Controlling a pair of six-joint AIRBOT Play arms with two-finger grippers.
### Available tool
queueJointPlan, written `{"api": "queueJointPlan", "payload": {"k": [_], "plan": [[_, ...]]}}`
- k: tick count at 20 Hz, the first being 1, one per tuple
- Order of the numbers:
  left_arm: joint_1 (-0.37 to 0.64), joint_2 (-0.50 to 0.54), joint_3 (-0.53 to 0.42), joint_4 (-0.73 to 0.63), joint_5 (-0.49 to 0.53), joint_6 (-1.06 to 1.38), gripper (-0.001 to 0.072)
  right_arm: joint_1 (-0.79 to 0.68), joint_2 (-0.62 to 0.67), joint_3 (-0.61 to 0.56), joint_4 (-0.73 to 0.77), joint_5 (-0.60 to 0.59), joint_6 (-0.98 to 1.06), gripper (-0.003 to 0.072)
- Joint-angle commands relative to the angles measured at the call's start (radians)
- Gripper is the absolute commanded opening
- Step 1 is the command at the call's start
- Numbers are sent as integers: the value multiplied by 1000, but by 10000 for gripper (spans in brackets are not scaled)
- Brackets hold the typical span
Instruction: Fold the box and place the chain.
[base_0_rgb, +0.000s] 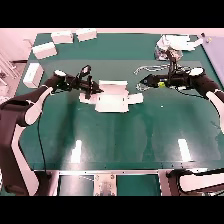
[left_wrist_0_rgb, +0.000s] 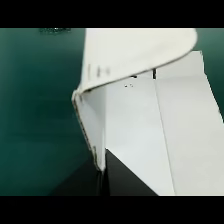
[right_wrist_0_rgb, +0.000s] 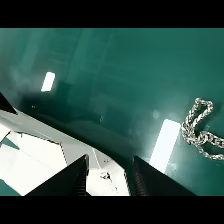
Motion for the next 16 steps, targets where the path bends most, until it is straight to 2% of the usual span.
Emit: {"api": "queueJointPlan", "payload": {"k": [1,5,16], "plan": [[2,0,-5,-2,7,50,15,-7,10,0,9,0,-1,349],[2,0,-85,-61,41,142,16,-7,10,-1,9,0,-1,349],[2,0,-87,-55,60,148,20,-7,10,-1,9,0,-26,347]]}}
